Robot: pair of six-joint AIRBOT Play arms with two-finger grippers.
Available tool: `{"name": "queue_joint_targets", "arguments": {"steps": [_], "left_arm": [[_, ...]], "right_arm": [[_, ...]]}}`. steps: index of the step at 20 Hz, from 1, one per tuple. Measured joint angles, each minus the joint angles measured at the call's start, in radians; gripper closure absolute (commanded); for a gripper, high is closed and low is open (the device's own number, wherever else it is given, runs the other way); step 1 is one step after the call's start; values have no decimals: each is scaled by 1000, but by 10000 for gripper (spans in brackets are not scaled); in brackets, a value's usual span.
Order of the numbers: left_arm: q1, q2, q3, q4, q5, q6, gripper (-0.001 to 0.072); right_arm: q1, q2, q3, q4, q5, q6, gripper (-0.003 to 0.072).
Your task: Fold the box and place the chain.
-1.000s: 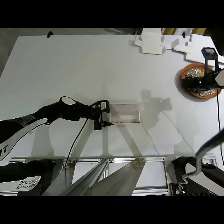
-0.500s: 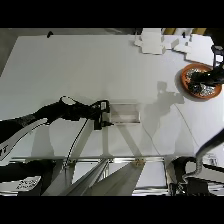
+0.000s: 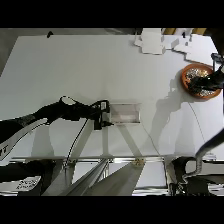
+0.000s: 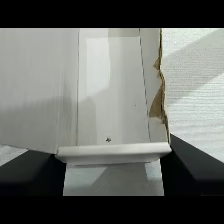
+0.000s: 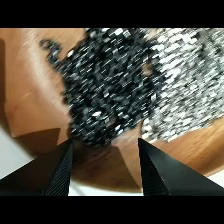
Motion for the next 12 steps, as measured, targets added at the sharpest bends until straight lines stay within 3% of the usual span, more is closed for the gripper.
{"name": "queue_joint_targets", "arguments": {"steps": [12], "left_arm": [[0, 0, 0, 0, 0, 0, 367]], "right_arm": [[-15, -71, 101, 16, 29, -41, 290]]}}
